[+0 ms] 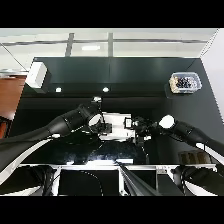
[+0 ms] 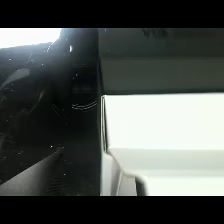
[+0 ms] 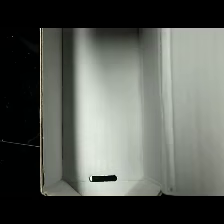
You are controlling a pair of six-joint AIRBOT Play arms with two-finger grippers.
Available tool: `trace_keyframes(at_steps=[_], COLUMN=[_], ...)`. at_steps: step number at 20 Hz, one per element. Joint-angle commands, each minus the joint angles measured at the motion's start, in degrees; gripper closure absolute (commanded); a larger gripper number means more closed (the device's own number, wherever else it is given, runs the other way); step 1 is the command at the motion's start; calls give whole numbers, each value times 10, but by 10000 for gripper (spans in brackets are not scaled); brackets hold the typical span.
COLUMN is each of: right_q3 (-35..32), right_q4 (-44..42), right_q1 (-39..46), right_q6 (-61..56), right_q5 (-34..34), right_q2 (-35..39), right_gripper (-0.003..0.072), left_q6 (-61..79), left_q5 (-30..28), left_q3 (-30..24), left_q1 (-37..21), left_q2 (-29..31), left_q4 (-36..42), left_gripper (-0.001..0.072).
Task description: Fold the box and place the chain.
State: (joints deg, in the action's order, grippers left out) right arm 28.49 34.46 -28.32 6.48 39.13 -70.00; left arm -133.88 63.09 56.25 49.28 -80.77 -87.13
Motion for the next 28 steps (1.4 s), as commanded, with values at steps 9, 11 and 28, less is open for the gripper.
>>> trace_keyframes(at_steps=[9,11,28], right_q3=[0,0,0], right_q4=[0,0,0], right_q1=[0,0,0], right_q6=[0,0,0], right_q5=[0,0,0], right_q2=[0,0,0], right_gripper=[248,248,249], left_q6=[-28,-28,-29], left_q5=[-30,-31,-11], left_q3=[2,2,5], left_q1=[6,6,6], left_q2=[-14,-14,-15], left_q4=[6,5,-10], left_gripper=[361,361,325])
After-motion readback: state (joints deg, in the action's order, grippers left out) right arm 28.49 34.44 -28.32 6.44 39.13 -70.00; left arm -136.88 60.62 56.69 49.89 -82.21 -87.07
